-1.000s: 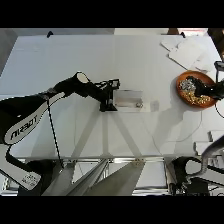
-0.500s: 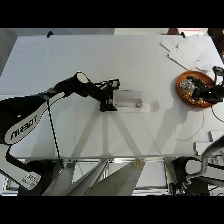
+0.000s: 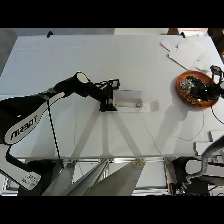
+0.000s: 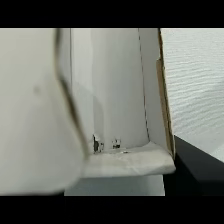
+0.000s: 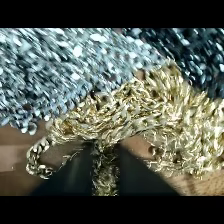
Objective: Fold the box and place the chain.
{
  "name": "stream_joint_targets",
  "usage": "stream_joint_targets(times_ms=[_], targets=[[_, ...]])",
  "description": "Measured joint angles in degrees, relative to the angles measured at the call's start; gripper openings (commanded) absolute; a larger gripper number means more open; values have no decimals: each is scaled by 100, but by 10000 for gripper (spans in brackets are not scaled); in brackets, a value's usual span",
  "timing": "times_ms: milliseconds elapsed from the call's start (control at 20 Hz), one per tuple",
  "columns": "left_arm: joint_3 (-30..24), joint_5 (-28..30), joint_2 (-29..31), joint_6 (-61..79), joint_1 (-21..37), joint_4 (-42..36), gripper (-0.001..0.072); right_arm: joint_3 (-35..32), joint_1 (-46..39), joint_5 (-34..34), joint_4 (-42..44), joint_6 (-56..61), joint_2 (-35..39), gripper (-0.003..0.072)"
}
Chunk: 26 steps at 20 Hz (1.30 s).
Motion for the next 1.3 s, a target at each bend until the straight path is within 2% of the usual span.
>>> stream_joint_targets(times_ms=[200, 350, 450, 500, 650, 900, 1050, 1300], targets=[[0, 2, 0, 0, 0, 0, 335, -4, -2, 33, -42, -44, -7, 17], [0, 2, 0, 0, 0, 0, 335, -31, -7, 520, -157, -280, 216, 16], [0, 2, 0, 0, 0, 0, 335, -42, -9, 756, -173, -522, 535, 16], [0, 2, 0, 0, 0, 0, 335, -22, -9, 634, -140, -660, 754, 15], [0, 2, 0, 0, 0, 0, 335, -17, -7, 813, -76, -1126, 1379, 14], [0, 2, 0, -2, 0, -2, 335, -17, 83, 1499, 365, -1722, 2085, 14], [0, 2, 0, 0, 0, -2, 335, -17, 398, 1843, 662, -1926, 2363, 14], [0, 2, 0, 0, 0, -2, 335, -17, 1394, 2173, 916, -2059, 2704, 14]])
